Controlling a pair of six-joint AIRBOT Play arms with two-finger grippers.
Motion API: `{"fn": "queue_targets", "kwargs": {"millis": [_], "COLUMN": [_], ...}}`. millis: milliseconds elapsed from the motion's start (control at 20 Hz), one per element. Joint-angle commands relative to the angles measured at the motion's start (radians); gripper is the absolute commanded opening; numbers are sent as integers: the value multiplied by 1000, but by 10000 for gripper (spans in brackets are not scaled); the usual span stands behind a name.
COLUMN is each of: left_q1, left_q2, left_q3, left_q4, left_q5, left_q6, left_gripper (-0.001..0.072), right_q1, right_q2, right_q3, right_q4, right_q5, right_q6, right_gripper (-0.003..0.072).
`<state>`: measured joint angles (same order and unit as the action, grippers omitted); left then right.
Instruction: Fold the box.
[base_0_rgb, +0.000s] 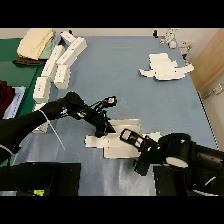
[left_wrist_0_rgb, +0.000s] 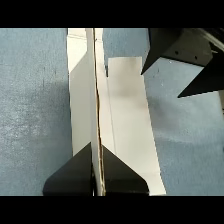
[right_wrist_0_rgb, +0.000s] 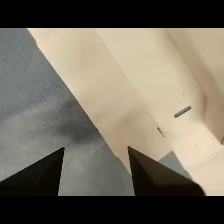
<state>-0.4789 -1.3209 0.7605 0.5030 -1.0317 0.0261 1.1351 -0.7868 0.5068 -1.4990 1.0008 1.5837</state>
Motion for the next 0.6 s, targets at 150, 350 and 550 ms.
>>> {"fn": "queue_targets", "kwargs": {"millis": [150, 350, 550], "left_q1": [0, 0, 0], "left_q2": [0, 0, 0], "left_q3": [1, 1, 1], "left_q4": [-2, -2, -3], "left_q5": [0, 0, 1], "left_q6": [0, 0, 0], "left_gripper": [13, 13, 13], "right_q1": [55, 55, 55], "right_q2": [-145, -147, -106], "right_q3": [-10, 5, 52], "right_q4": [-296, -335, -339], "right_q5": [-124, -146, -110], "right_q6": [-64, 13, 60], "right_gripper": [596, 588, 588]}}
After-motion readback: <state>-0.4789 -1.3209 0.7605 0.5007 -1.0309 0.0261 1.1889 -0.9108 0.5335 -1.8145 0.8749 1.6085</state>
